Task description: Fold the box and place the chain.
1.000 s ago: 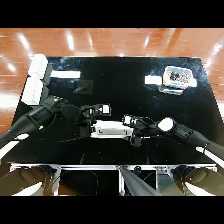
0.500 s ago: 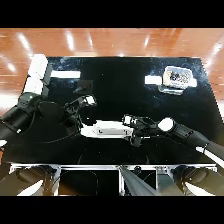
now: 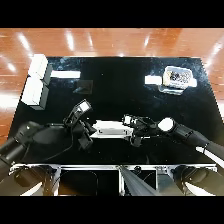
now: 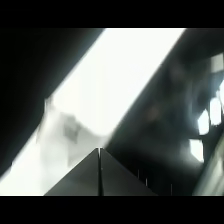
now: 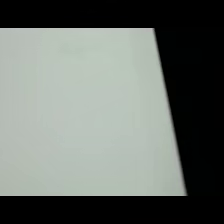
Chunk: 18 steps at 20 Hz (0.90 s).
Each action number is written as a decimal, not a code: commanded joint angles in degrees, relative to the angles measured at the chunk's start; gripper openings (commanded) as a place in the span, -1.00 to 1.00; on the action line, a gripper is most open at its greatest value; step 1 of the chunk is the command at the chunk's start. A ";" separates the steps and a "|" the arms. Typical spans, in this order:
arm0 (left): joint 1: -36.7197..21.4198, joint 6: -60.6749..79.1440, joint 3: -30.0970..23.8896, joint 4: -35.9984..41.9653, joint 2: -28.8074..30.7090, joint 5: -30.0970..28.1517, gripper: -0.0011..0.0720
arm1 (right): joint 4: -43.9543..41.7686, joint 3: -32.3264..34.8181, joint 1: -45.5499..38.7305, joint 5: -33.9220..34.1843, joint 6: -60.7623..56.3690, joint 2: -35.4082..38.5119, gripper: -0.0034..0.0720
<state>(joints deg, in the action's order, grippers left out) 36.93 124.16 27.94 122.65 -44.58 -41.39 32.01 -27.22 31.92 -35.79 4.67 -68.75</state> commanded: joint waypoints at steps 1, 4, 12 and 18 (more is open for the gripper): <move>7.37 -4.46 -5.20 2.80 1.62 21.68 -0.92 | -0.02 -0.02 0.00 0.00 0.00 0.04 0.52; 11.98 -5.99 -5.40 2.78 -0.83 31.12 -0.92 | -0.02 -0.02 0.00 -0.02 0.00 0.04 0.52; 13.60 -12.15 -5.38 2.80 -10.91 46.31 -0.92 | 0.00 -0.02 0.00 -0.04 0.02 0.04 0.52; 13.60 -14.14 -5.38 2.80 -15.72 46.34 -0.92 | -0.02 -0.02 0.00 -0.02 0.02 0.04 0.52</move>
<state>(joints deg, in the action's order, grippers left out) 50.43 111.72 22.59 125.49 -57.87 3.90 31.99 -27.22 31.92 -35.79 4.67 -68.75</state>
